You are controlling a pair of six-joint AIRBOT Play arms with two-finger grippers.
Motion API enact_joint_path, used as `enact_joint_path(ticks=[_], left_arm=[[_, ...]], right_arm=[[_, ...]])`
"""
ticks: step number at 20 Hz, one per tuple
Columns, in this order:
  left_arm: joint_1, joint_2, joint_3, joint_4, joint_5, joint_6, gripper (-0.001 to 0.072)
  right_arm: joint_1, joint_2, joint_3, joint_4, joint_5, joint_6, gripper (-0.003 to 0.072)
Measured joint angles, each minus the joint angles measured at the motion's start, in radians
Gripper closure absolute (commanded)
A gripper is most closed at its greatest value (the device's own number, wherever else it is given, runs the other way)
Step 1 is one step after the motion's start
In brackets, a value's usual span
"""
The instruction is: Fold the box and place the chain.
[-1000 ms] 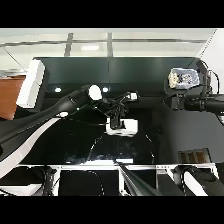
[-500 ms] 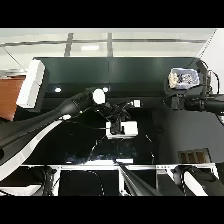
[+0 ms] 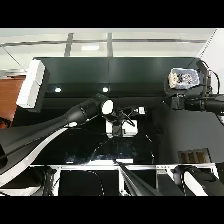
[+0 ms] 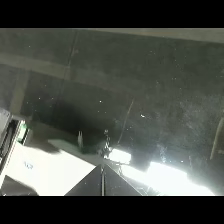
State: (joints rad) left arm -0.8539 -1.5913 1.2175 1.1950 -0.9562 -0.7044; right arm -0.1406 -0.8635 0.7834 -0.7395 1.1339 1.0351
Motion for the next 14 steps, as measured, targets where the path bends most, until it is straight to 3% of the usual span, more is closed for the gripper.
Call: enact_joint_path(ticks=[1, 3, 7, 11, 14], left_arm=[[-0.006, 0.0, 0.0, 0.023, 0.009, -0.021, 0.0356], [-0.011, 0.005, 0.003, 0.068, 0.021, -0.068, 0.0375], [0.058, 0.062, 0.027, 0.143, -0.056, -0.237, 0.0375], [0.239, 0.175, 0.038, 0.274, -0.217, -0.482, 0.0375], [0.443, 0.264, 0.017, 0.348, -0.365, -0.639, 0.0375]], right_arm=[[0.0, 0.0, 0.0, 0.0, 0.0, 0.0, 0.0668], [0.0, 0.0, 0.0, 0.0, -0.001, 0.0, 0.0668], [0.0, 0.0, 0.0, 0.0, 0.0, 0.0, 0.0668], [0.0, 0.0, 0.0, -0.005, 0.002, 0.0, 0.0669], [0.0, 0.0, 0.0, -0.018, 0.006, 0.0, 0.0669]])
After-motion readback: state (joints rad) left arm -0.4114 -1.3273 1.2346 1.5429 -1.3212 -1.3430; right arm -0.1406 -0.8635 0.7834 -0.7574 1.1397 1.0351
